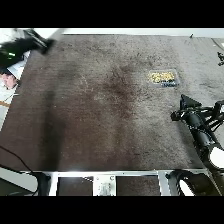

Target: Fold the box and place the chain.

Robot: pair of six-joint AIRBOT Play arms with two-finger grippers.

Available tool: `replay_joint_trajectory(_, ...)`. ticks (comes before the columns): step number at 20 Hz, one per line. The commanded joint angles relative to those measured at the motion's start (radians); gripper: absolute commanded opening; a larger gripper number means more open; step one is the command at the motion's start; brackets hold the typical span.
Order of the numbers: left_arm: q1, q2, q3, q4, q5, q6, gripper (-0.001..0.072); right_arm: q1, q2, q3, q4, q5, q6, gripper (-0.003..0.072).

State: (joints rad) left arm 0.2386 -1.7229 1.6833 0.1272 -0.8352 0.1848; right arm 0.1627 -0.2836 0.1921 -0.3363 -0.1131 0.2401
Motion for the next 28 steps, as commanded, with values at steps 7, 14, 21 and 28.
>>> replay_joint_trajectory(7,0.217,0.053,-0.172,0.218,0.521,-0.282,0.0012,0.000,0.001,-0.001,0.000,0.000,0.000,0.0011)
replay_joint_trajectory(14,0.219,-0.126,-0.205,0.217,0.397,-0.322,0.0012,0.000,0.001,-0.001,0.000,0.000,0.000,0.0012)
replay_joint_trajectory(21,0.222,-0.248,-0.194,0.219,0.316,-0.287,0.0012,0.000,0.001,-0.001,0.000,0.000,0.000,0.0012)
replay_joint_trajectory(28,0.222,-0.262,-0.190,0.225,0.429,-0.254,0.0012,0.000,0.001,-0.001,0.000,0.000,0.000,0.0012)
